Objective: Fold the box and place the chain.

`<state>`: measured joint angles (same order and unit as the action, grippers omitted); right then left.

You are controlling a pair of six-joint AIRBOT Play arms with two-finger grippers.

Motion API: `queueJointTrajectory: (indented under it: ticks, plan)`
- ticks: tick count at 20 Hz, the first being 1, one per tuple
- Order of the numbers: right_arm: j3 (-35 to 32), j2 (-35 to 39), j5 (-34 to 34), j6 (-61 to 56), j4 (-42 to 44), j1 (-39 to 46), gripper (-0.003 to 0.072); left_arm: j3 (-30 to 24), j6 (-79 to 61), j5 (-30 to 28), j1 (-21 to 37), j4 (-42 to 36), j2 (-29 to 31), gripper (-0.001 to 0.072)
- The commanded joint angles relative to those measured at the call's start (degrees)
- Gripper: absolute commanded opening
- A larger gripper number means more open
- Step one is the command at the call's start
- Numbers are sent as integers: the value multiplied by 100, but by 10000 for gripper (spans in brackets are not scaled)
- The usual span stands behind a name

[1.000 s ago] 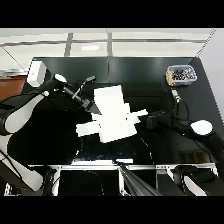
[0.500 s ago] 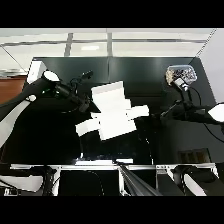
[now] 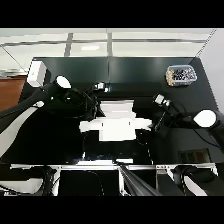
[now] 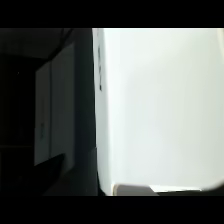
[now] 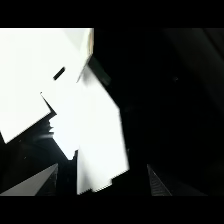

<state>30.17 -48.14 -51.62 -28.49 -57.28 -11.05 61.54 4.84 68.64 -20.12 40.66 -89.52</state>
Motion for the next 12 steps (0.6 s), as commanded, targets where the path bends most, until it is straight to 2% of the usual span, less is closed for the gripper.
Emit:
queueJointTrajectory:
  ticks: [1, 3, 6, 8, 12]
  plan:
    - [-428, -35, 345, 118, -13, -361, 603, -221, -129, -284, -109, 68, 92, 19]
    - [-612, -35, 654, 295, -13, -605, 603, -544, -190, -717, -118, 44, 256, 19]
    - [-782, -48, 1182, 881, -13, -981, 603, -979, -739, -1860, -140, -223, 522, 21]
    - [-782, -149, 1283, 1185, 35, -1137, 603, -975, -1003, -1961, -138, -232, 492, 24]
    - [-780, -437, 1333, 1725, 435, -1287, 603, -975, -1069, -1779, -138, -188, 479, 26]
